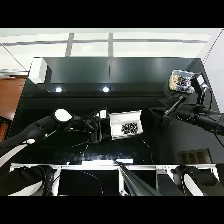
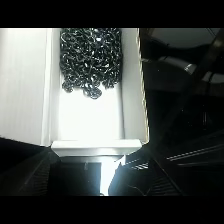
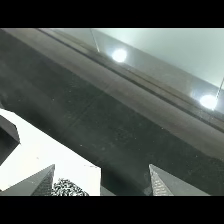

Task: Fold the box and place the chain.

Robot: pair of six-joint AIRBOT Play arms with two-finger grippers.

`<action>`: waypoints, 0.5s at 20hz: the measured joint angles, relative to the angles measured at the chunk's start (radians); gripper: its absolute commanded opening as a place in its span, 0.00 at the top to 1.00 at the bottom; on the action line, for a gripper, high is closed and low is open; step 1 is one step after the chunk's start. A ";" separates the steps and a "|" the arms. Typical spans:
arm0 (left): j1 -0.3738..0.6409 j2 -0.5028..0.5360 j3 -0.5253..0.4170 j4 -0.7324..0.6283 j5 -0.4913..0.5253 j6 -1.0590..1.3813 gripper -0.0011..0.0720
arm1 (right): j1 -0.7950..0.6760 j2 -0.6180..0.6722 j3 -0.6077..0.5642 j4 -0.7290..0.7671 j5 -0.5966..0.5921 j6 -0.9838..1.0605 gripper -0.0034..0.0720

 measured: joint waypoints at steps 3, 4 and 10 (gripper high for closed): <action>-0.001 -0.009 0.000 0.000 0.003 -0.006 0.02 | 0.000 0.000 0.000 0.000 0.000 0.000 0.02; -0.001 -0.014 0.000 0.000 0.006 -0.008 0.02 | 0.000 0.000 0.000 0.000 0.000 0.000 0.02; -0.010 -0.041 0.000 -0.003 0.018 -0.010 0.02 | 0.000 0.000 0.000 0.000 0.000 0.000 0.02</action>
